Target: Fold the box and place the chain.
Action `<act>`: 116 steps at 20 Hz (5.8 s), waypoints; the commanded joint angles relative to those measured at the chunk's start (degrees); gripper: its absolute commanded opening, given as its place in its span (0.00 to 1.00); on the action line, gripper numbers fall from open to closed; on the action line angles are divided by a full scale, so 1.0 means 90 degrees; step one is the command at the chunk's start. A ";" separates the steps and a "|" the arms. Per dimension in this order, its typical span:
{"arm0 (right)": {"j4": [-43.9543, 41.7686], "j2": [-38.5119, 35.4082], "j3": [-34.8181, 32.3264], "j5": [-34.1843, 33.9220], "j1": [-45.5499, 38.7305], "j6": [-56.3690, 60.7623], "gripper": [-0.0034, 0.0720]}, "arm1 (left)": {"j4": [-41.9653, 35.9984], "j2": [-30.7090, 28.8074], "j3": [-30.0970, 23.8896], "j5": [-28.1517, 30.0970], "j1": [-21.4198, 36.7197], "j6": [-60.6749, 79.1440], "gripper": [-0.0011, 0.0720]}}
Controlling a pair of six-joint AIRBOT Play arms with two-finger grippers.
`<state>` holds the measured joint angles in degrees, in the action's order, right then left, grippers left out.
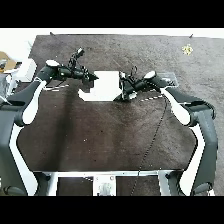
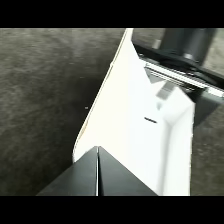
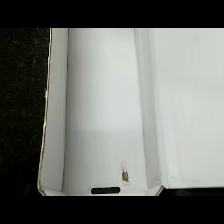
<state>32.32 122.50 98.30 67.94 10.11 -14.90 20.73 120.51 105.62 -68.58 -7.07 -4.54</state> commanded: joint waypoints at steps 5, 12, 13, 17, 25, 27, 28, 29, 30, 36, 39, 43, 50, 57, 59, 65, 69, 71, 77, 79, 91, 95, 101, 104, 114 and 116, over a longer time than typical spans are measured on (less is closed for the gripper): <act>0.0000 0.0002 0.0002 0.0002 0.0005 -0.0007 0.64 | 0.1032 0.0092 -0.0044 0.0219 -0.0005 -0.0510 0.03; 0.0000 0.0002 0.0002 0.0002 0.0005 -0.0007 0.64 | 0.1270 0.0180 -0.0046 0.0175 -0.0202 -0.0500 0.03; 0.0000 0.0002 0.0002 0.0002 0.0005 -0.0007 0.64 | 0.1396 0.0182 -0.0046 0.0168 -0.0202 -0.0500 0.03; 0.0000 0.0002 0.0002 0.0002 0.0005 -0.0007 0.64 | 0.1460 0.0182 -0.0044 0.0177 -0.0202 -0.0500 0.03; 0.0000 0.0002 0.0002 0.0005 0.0005 -0.0007 0.64 | 0.1241 -0.0376 0.0041 0.0367 -0.0136 -0.0566 0.03; 0.0000 0.0002 0.0002 0.0002 0.0005 -0.0007 0.64 | 0.1372 -0.0760 0.0095 0.0097 -0.0036 -0.0665 0.03; 0.0000 0.0002 0.0002 0.0002 0.0005 -0.0007 0.64 | 0.1418 -0.0979 0.0102 -0.0131 0.0024 -0.0663 0.03; 0.0000 0.0002 0.0002 0.0002 0.0005 -0.0007 0.64 | 0.1472 -0.1156 0.0100 -0.0376 0.0075 -0.0663 0.03; 0.0000 0.0002 0.0002 0.0002 0.0005 -0.0007 0.64 | 0.1537 -0.1311 0.0100 -0.0682 0.0136 -0.0656 0.03; 0.0000 0.0002 0.0002 0.0005 0.0005 -0.0007 0.64 | 0.3376 -0.1355 -0.0223 -0.0855 -0.0119 0.0051 0.88; 0.0002 0.0002 0.0002 0.0002 0.0005 -0.0007 0.64 | 0.3864 -0.1326 -0.0850 0.0114 -0.0335 0.0432 0.88; 0.0000 0.0002 0.0002 0.0002 0.0005 -0.0007 0.64 | 0.3733 -0.1260 -0.1634 0.0930 -0.0432 0.0784 0.88; 0.0000 0.0002 0.0002 0.0002 0.0005 -0.0007 0.64 | 0.3070 -0.1258 -0.1848 0.0937 -0.0432 0.1061 0.88; 0.0000 0.0002 0.0002 0.0002 0.0005 -0.0007 0.64 | 0.2895 -0.1258 -0.1848 0.0848 -0.0432 0.1061 0.84; 0.0000 0.0002 0.0002 0.0002 0.0005 -0.0007 0.64 | 0.2747 -0.1258 -0.1848 0.0775 -0.0432 0.1061 0.84; 0.0000 0.0002 0.0002 0.0002 0.0005 -0.0007 0.64 | 0.2686 -0.1258 -0.1848 0.0712 -0.0432 0.1059 0.41; 0.0000 0.0002 0.0002 0.0005 0.0005 -0.0007 0.64 | 0.2557 -0.1258 -0.1848 0.0668 -0.0432 0.1056 0.32; 0.0000 0.0002 0.0002 0.0002 0.0005 -0.0007 0.64 | 0.2193 -0.1258 -0.1848 0.0491 -0.0435 0.1066 0.33; 0.0002 0.0002 0.0002 0.0002 0.0005 -0.0007 0.64 | 0.1914 -0.1039 -0.1848 0.0576 -0.0680 0.1564 0.33; 0.0000 0.0002 0.0002 0.0002 0.0005 -0.0007 0.64 | 0.1707 -0.1020 -0.1848 0.0695 -0.0704 0.1562 0.33; 0.0000 0.0002 0.0002 0.0002 0.0005 -0.0007 0.64 | 0.1727 -0.1022 -0.1848 0.0894 -0.0704 0.1166 1.00; 0.0000 0.0002 0.0002 0.0002 0.0005 -0.0007 0.64 | 0.1746 -0.1025 -0.1841 0.0908 -0.0697 0.1163 1.00; 0.0000 0.0002 0.0002 0.0002 0.0005 -0.0007 0.64 | 0.2336 -0.1042 -0.1158 -0.0151 -0.0335 -0.0306 0.11; 0.0000 0.0002 0.0002 0.0005 0.0005 -0.0007 0.64 | 0.2557 -0.1042 -0.0469 -0.1294 0.0041 -0.2030 0.03; 0.0000 0.0002 0.0002 0.0002 0.0005 -0.0007 0.64 | 0.3247 -0.1042 0.0138 -0.1450 0.1107 -0.6351 0.02; 0.0000 0.0002 0.0002 0.0005 0.0005 -0.0007 0.64 | 0.3327 -0.1042 0.0138 -0.1355 0.1107 -0.6416 0.02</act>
<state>32.29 122.50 98.32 67.94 10.11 -14.94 48.16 111.13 106.67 -82.30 1.98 -56.27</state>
